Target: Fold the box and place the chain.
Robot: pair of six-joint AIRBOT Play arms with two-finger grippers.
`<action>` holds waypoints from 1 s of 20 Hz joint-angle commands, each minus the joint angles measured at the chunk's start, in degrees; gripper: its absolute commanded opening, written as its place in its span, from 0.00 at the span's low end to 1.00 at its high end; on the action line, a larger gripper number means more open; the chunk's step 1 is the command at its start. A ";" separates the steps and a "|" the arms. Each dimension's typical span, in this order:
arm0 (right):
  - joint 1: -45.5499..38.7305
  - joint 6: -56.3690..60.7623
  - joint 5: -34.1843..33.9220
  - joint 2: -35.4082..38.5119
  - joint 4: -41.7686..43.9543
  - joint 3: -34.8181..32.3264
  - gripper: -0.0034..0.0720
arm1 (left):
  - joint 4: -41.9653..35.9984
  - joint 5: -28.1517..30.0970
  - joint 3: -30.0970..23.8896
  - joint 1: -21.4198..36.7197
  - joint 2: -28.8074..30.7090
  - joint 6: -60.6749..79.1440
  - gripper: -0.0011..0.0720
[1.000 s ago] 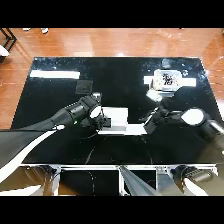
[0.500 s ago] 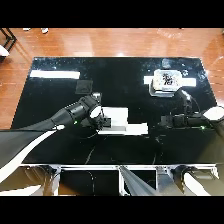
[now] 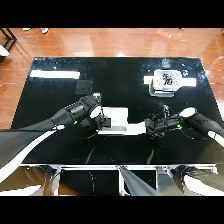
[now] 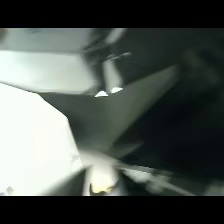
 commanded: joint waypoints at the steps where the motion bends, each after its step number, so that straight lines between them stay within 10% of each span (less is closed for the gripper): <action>1: 3.10 -4.87 0.94 -1.70 3.74 3.19 0.94 | 0.00 -0.24 -0.02 -0.04 -0.04 0.02 0.04; 9: 4.07 -5.03 11.67 -1.70 3.87 10.69 0.93 | 0.00 -0.22 -0.02 -0.04 -0.04 0.00 0.04; 20: 15.93 4.13 1.20 -1.70 -1.07 12.94 0.75 | 0.00 -0.24 -0.02 -0.04 -0.04 0.00 0.04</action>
